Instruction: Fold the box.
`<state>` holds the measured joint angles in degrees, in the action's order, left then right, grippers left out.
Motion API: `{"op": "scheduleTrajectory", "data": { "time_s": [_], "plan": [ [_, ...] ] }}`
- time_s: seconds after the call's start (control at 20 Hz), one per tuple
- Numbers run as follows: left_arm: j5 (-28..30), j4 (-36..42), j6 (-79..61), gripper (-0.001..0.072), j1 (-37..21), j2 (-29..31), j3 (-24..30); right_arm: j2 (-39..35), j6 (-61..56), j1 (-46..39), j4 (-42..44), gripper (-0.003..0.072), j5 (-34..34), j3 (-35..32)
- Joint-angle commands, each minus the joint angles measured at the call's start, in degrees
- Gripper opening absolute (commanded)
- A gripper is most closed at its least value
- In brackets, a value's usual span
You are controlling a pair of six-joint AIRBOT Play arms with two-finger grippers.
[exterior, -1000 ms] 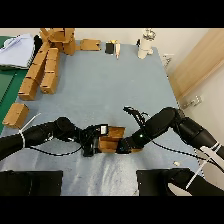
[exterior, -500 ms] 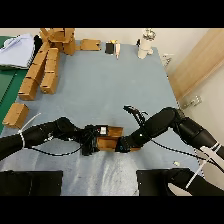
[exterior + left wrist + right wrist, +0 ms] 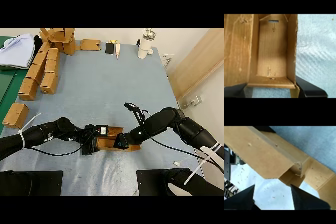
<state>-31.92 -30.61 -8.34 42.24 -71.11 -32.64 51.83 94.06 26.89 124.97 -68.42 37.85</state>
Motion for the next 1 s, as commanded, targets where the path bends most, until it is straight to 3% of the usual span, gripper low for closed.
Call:
{"op": "scheduleTrajectory", "data": {
  "time_s": [0.0, 0.95],
  "plan": [
    [-0.15, -0.04, 0.04, 0.0610, -0.07, 0.04, -0.04, -0.07, 0.02, 0.00, -0.04, 0.0714, 0.50, 0.07],
    [-0.22, 1.22, 3.19, 0.0610, -0.07, 0.04, -0.04, 1.68, -4.11, 0.00, -0.02, 0.0712, 2.58, 0.07]
  ]
}}
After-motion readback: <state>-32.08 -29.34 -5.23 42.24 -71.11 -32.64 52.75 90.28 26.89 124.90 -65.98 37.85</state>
